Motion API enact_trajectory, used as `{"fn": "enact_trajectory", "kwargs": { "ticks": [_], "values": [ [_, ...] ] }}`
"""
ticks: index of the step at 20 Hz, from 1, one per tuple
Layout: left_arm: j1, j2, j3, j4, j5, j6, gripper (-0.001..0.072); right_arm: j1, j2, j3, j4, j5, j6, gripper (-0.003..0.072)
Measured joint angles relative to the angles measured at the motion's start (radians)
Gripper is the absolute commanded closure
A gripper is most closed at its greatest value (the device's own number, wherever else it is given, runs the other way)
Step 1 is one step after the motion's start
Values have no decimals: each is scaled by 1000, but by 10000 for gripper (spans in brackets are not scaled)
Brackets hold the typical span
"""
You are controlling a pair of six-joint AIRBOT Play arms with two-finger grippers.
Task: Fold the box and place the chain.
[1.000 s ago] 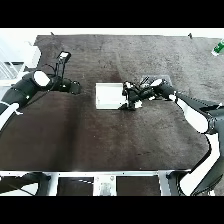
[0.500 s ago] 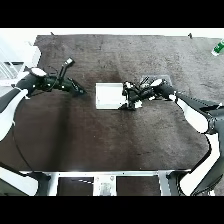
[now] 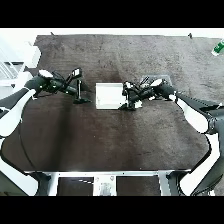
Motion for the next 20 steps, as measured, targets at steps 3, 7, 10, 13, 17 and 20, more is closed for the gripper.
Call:
{"fn": "enact_trajectory", "kwargs": {
  "ticks": [3, 7, 10, 13, 17, 20],
  "values": [
    [-1, -19, 1, -3, -14, 50, -7, 0, 0, 0, 0, 0, 0, 123],
    [-35, -30, 1, 14, 6, 68, -6, 0, 0, 0, 0, 0, 0, 123],
    [-55, -32, 1, 35, 45, 57, -7, 0, 0, 0, 0, 0, 0, 123],
    [-66, -40, 1, 46, 67, 49, -7, 0, 0, 0, 0, 0, 0, 123],
    [-80, -47, 1, 53, 80, 46, -7, 0, 0, 0, 0, 0, 0, 123],
    [-88, -49, 1, 56, 85, 46, -7, 0, 0, 0, -1, 0, 0, 123]
  ]
}}
